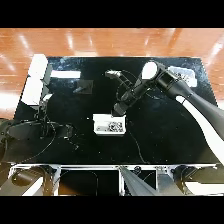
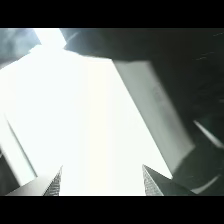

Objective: Fold the box and place the chain.

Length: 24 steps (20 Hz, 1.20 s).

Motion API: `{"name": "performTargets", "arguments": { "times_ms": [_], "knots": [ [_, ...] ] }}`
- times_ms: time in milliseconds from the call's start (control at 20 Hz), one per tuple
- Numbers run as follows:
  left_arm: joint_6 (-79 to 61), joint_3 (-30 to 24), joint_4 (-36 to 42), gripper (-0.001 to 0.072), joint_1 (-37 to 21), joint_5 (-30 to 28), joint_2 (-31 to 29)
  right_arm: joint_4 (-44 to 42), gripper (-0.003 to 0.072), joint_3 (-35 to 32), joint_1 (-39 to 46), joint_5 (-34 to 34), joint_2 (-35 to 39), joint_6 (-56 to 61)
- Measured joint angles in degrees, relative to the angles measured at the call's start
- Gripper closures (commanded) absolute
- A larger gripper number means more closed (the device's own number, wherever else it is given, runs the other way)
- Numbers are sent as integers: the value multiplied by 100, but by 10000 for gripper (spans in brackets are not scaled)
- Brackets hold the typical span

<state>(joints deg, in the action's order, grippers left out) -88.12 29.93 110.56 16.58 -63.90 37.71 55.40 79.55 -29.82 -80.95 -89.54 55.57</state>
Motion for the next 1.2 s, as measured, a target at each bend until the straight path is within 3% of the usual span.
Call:
{"name": "performTargets", "arguments": {
  "times_ms": [400,450,500,900,1000,1200],
  "knots": [
    [0,0,4,89,0,136,7,125,103,0,-72,-175,-17,-433],
    [0,0,4,89,0,142,7,142,135,0,-90,-140,-17,-490],
    [0,0,4,89,0,149,7,155,276,0,-114,-118,-17,-555],
    [0,0,2,89,0,192,7,317,287,0,-328,-72,-17,-831],
    [0,0,2,89,0,199,7,400,375,0,-372,-144,-17,-833],
    [0,0,2,89,0,256,7,485,375,0,-426,-382,-17,-739]
  ]
}}
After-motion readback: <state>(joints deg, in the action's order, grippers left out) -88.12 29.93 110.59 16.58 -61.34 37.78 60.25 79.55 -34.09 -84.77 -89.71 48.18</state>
